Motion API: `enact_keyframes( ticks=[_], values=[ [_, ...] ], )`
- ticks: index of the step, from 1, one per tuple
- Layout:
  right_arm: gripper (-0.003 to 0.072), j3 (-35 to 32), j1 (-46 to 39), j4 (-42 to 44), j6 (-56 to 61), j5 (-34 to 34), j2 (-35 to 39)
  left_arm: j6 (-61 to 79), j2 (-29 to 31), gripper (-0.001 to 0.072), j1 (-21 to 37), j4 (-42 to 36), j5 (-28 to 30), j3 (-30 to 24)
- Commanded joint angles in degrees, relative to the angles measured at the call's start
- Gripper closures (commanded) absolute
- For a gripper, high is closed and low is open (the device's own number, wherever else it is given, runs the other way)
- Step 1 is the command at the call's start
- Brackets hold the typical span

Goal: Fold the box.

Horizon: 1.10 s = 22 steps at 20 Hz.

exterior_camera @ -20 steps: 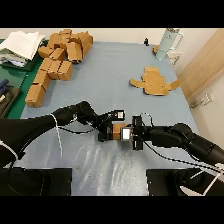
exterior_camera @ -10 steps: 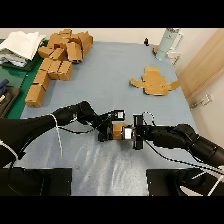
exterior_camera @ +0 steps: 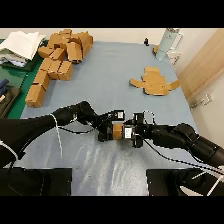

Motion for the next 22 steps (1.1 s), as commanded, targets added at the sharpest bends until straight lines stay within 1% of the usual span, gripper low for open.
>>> enact_keyframes(
  ticks=[1,3,4,6,9,12,15,16,18,19,20,22],
  values=[
    [0.0317,-0.1,0.0,0.1,0.0,-1.8,-0.3,0.0,0.0,0.0296,0.0,0.0,0.0,0.0],
    [0.0317,-0.1,0.0,0.3,0.0,-1.9,-0.5,0.0,0.0,0.0295,0.0,0.0,0.0,0.0],
    [0.0302,-0.1,0.1,1.2,0.0,-2.1,-0.5,0.0,0.0,0.0295,0.0,0.0,0.0,0.0],
    [0.0162,-0.1,0.1,4.0,0.0,-4.0,-0.3,0.0,0.0,0.0296,0.0,0.0,0.0,0.0],
    [0.0161,-0.1,0.0,4.1,0.0,-4.9,-1.2,0.0,0.0,0.0296,0.0,0.0,0.0,0.0],
    [0.0163,-0.1,0.0,1.7,0.0,-2.4,-3.3,0.0,0.0,0.0295,0.0,0.0,0.0,0.0],
    [0.0164,0.0,0.0,2.1,0.0,-1.6,-3.3,0.0,0.0,0.0295,0.0,0.0,0.0,0.0],
    [0.0164,0.0,0.1,2.9,0.0,-2.3,-2.8,0.0,0.0,0.0296,0.0,0.0,0.0,0.0],
    [0.0161,0.0,0.1,7.6,0.0,-5.4,-0.3,0.0,0.0,0.0296,0.0,0.0,0.0,0.0],
    [0.0112,0.0,0.1,9.7,0.0,-6.7,1.3,0.0,0.0,0.0296,0.0,0.0,0.0,0.0],
    [0.0083,0.0,0.1,11.1,0.0,-7.4,3.1,0.0,0.0,0.0296,0.0,0.0,0.0,0.0],
    [0.0087,0.0,0.0,11.8,0.2,-7.3,6.2,0.0,0.0,0.0296,0.0,0.0,0.0,0.0]
  ],
)
